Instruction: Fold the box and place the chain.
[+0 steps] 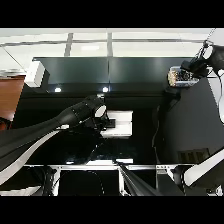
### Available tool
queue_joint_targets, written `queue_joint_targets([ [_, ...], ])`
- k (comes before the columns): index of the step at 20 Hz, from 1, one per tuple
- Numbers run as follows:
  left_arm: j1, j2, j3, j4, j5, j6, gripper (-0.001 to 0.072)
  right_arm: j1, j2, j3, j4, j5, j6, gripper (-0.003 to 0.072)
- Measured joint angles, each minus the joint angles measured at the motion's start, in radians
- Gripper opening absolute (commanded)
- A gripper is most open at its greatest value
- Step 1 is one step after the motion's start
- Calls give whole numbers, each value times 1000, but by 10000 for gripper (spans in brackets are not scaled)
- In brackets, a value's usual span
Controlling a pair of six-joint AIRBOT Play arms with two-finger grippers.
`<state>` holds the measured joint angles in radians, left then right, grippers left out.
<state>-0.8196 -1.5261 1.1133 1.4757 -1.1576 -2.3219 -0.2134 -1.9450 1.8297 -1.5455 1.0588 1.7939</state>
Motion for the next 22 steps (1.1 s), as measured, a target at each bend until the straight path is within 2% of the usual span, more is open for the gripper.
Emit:
queue_joint_targets([
  [5,0,0,0,0,2,0,25,6,-67,58,51,-2,-18,542],
  [6,0,0,0,0,2,0,25,7,-73,61,55,-2,-18,472],
  [10,0,0,0,0,0,0,25,8,-87,69,63,-7,-22,473],
  [11,0,0,0,0,-2,0,25,8,-91,69,63,-5,-23,449],
  [13,0,0,0,0,-2,0,25,8,-98,70,63,7,-25,121],
  [14,0,0,0,0,-2,0,25,9,-98,71,65,10,-25,8],
  [18,0,0,0,0,-2,0,25,7,-69,71,73,34,-45,8],
  [22,0,0,0,0,-3,0,25,2,29,72,69,63,-121,6],
])
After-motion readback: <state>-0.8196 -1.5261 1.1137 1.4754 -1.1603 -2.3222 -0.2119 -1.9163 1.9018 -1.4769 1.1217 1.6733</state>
